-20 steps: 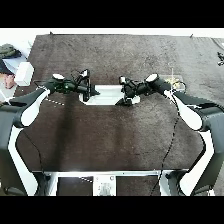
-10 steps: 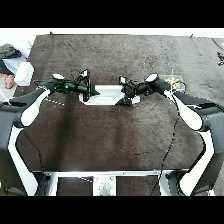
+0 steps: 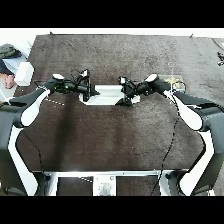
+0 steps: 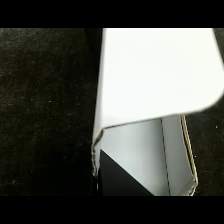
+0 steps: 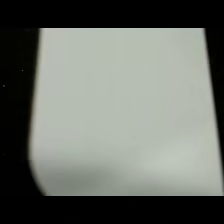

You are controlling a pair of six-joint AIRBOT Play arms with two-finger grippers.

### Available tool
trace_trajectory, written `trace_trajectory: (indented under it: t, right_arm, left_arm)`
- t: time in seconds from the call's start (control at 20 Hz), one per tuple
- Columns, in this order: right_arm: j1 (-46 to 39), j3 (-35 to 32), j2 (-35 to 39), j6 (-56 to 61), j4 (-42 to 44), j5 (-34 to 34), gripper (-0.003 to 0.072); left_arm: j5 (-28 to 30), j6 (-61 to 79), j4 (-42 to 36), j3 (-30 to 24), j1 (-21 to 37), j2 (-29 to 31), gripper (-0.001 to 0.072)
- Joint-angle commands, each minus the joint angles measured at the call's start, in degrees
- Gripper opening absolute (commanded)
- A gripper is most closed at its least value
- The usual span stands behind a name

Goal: Fold the box and place the chain.

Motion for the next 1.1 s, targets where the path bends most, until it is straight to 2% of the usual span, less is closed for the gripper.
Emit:
trace_trajectory:
  t: [0.0, 0.9, 0.95, 1.0, 1.05]
  right_arm:
    - [0.0, 0.0, 0.0, 0.0, 0.1, -0.4, 0.0437]
    - [0.0, 0.0, 0.0, 0.0, 0.1, -0.4, 0.0437]
    - [0.0, 0.0, 0.0, 0.0, 0.1, -0.4, 0.0437]
    - [0.0, 0.0, 0.0, 0.0, 0.1, -0.4, 0.0437]
    - [0.0, 0.0, 0.0, 0.0, 0.1, -0.4, 0.0437]
  left_arm:
    - [0.0, 0.0, 0.0, 0.0, 0.0, 0.0, 0.0012]
    - [0.0, 0.0, 0.1, 0.0, 0.0, 0.0, 0.0014]
    - [0.0, 0.0, 0.1, 0.0, 0.0, 0.0, 0.0063]
    - [0.0, 0.0, -0.1, 0.0, 0.0, 0.0, 0.0291]
    - [0.0, 0.0, -0.3, 0.0, 0.0, 0.1, 0.0391]
